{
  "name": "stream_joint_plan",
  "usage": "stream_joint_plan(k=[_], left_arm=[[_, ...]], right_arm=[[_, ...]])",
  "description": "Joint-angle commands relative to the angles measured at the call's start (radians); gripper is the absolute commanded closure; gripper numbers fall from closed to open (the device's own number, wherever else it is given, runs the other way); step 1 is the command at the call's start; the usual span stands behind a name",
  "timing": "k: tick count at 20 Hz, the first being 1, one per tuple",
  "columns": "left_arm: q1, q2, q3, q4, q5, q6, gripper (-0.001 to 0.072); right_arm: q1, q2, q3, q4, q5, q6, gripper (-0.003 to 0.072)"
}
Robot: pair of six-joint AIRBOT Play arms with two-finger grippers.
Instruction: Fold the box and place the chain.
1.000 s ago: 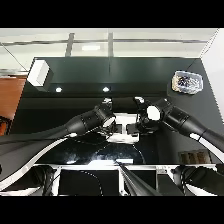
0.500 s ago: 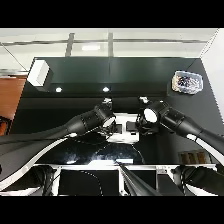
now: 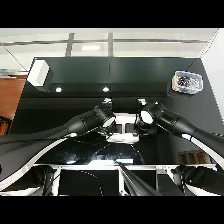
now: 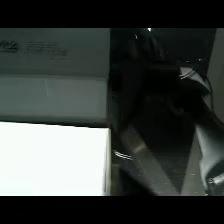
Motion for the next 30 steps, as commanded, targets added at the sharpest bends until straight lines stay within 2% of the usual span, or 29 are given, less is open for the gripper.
stream_joint_plan(k=[1, 6, 7, 8, 20, 21, 22, 30], left_arm=[[0.001, 0.000, 0.000, 0.000, 0.002, 0.000, 0.0680], [0.001, 0.000, 0.000, 0.000, 0.002, 0.000, 0.0680], [0.001, 0.000, 0.000, 0.000, 0.002, 0.000, 0.0680], [0.001, 0.000, 0.000, 0.000, 0.002, 0.000, 0.0680], [0.001, 0.000, 0.000, 0.000, 0.002, 0.000, 0.0680], [0.001, 0.000, 0.000, 0.000, 0.002, 0.000, 0.0680], [0.001, 0.000, 0.000, 0.000, 0.002, 0.000, 0.0680], [0.001, 0.000, 0.000, 0.000, 0.002, 0.000, 0.0680]], right_arm=[[0.001, -0.002, 0.000, -0.008, 0.008, 0.002, 0.0673], [0.001, -0.002, 0.000, -0.008, 0.006, 0.002, 0.0665], [0.001, -0.002, 0.000, -0.009, 0.008, 0.002, 0.0576], [0.001, -0.002, 0.000, -0.009, 0.010, 0.002, 0.0527], [0.001, -0.002, 0.000, 0.022, -0.023, -0.014, 0.0515], [0.001, -0.002, 0.000, 0.021, -0.016, -0.014, 0.0380], [0.001, -0.002, 0.000, 0.021, -0.013, -0.014, 0.0361], [0.001, -0.006, 0.000, -0.010, 0.000, -0.014, 0.0384]])
